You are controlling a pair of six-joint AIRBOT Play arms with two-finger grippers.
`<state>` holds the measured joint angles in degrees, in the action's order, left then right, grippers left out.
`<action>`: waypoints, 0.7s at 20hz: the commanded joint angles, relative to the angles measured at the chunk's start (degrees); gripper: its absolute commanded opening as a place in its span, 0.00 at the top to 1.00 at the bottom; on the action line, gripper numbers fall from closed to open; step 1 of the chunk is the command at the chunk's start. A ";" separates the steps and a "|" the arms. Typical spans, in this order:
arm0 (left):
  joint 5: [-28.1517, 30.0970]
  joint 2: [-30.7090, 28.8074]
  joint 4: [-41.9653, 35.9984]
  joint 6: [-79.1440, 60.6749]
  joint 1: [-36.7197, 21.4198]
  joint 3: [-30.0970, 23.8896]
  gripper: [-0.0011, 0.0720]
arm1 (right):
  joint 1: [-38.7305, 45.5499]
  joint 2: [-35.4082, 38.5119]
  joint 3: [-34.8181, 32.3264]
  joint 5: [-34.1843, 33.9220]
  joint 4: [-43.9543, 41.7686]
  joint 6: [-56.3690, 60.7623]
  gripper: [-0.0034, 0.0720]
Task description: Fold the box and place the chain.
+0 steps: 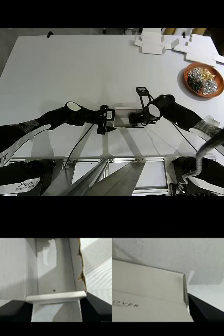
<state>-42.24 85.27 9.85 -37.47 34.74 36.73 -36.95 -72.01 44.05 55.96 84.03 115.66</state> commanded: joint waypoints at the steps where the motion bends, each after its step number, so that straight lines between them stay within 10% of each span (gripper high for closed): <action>1: 0.00 -0.04 0.02 0.02 0.00 0.04 0.69 | 0.04 1.14 0.07 0.87 1.42 0.61 0.20; 14: 0.00 -0.04 0.02 0.02 0.00 0.04 0.69 | -0.13 -0.48 -0.26 0.48 1.25 5.95 0.59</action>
<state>-42.28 85.27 9.87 -37.41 34.74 36.73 -37.01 -71.72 43.81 56.64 85.65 120.25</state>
